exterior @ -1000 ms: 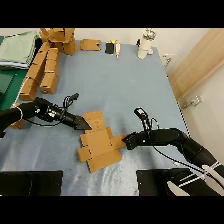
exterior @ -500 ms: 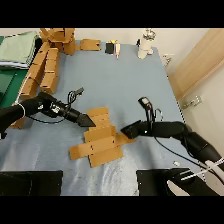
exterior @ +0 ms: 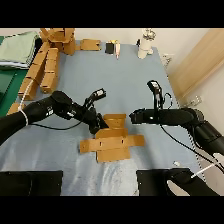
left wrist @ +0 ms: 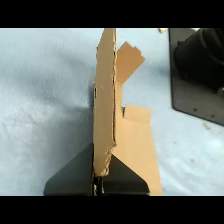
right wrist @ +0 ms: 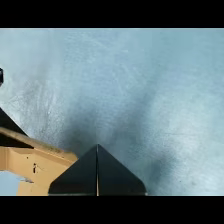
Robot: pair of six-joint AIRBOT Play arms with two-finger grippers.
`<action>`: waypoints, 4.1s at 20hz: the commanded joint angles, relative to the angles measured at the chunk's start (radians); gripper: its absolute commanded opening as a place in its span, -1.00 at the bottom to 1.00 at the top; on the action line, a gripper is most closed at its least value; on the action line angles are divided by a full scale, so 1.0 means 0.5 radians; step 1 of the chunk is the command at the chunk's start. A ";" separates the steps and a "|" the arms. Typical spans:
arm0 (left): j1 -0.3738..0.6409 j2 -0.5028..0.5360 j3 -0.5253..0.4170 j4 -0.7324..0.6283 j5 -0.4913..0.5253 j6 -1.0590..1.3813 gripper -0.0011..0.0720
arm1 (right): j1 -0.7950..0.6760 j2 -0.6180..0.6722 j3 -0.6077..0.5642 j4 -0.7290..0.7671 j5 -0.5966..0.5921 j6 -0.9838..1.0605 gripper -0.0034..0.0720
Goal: Fold the box.
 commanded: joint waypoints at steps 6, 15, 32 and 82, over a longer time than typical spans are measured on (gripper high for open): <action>-0.113 0.150 -0.296 -0.491 0.342 0.883 -0.94 | -0.002 -0.125 0.004 -0.124 0.073 0.175 -0.91; -0.113 0.143 -0.484 -0.489 0.342 1.044 -0.94 | 0.217 -0.122 0.005 -0.675 -0.073 0.504 -0.91; -0.221 0.217 -0.468 -0.192 0.432 0.675 -0.94 | 0.831 0.093 0.005 -1.220 -0.610 0.880 -0.91; -0.222 0.249 -0.456 -0.178 0.426 0.652 -0.93 | 2.049 -0.259 -0.210 -1.598 -0.437 0.819 0.39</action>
